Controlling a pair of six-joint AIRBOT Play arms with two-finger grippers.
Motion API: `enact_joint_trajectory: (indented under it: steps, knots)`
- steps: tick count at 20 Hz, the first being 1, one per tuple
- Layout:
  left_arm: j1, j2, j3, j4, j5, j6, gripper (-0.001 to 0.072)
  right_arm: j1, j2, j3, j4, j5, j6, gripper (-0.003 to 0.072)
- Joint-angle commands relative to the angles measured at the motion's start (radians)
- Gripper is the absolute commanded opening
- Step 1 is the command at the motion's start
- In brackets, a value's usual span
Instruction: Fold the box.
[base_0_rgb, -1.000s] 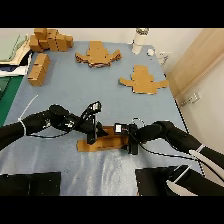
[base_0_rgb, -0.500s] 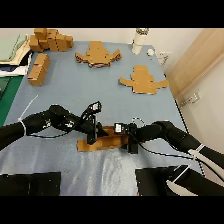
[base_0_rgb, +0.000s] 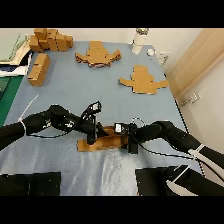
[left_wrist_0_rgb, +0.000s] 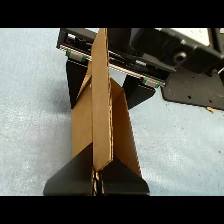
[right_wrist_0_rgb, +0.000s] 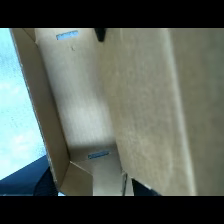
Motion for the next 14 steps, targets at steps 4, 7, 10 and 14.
enact_joint_trajectory:
  steps: [4, 7, 10, 14]
  knots:
    - [0.001, 0.0, 0.001, -0.001, 0.011, -0.008, 0.0015, 0.0, 0.0, 0.0, 0.001, -0.009, 0.0, 0.0472]
    - [0.001, 0.002, 0.002, -0.001, 0.011, -0.015, 0.0016, 0.0, 0.0, 0.0, 0.001, -0.01, 0.0, 0.0472]
    - [0.001, 0.002, 0.002, -0.001, 0.011, -0.016, 0.0017, 0.0, 0.0, 0.0, 0.001, -0.009, 0.0, 0.0472]
    - [0.001, 0.002, 0.002, -0.001, 0.012, -0.016, 0.0017, 0.0, 0.0, 0.0, 0.001, -0.009, 0.0, 0.0471]
